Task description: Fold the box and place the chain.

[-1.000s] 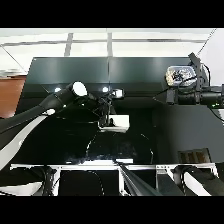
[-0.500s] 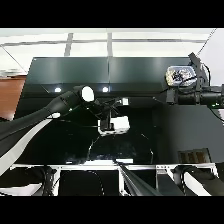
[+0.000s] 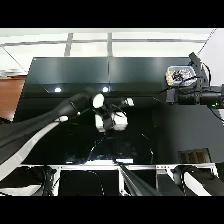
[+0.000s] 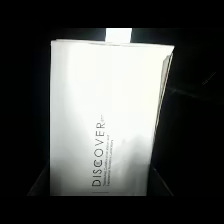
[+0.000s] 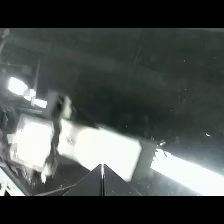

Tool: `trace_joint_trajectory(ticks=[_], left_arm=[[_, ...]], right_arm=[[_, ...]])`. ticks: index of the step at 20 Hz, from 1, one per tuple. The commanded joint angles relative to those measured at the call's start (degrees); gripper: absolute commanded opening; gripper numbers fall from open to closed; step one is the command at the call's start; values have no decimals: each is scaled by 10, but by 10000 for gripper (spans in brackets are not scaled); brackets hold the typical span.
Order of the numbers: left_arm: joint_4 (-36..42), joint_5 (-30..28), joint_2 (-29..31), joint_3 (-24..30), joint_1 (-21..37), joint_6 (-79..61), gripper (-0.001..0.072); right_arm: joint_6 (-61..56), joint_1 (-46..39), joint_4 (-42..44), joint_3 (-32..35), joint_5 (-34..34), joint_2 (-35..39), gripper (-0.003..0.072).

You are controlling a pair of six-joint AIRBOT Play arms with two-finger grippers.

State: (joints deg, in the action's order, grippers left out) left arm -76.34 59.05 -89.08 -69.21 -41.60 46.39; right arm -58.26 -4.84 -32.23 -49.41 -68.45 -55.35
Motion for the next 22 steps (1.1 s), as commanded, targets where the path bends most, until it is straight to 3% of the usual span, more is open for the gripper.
trace_joint_trajectory(ticks=[1, 8, 10, 14, 16, 21, 22], left_arm=[[-47, 53, -1, -54, 81, 31, 329], [-53, -48, -45, -188, 457, 245, 332], [-40, -30, -96, -256, 525, 251, 332], [-74, 70, -229, -461, 578, 247, 331], [-78, 86, -283, -525, 584, 251, 332], [-82, 38, -321, -488, 587, 253, 350], [-83, 32, -320, -487, 584, 253, 555]], right_arm=[[0, 0, 0, 0, 12, 0, 19], [-9, 0, 8, 0, 40, 0, 19], [-9, 0, 9, 0, 45, 0, 19], [-9, 0, 9, 0, 47, 0, 19], [-9, 0, 9, 0, 47, 0, 19], [-9, 0, 9, 0, 47, 0, 19], [-9, 0, 9, 0, 47, 0, 19]])
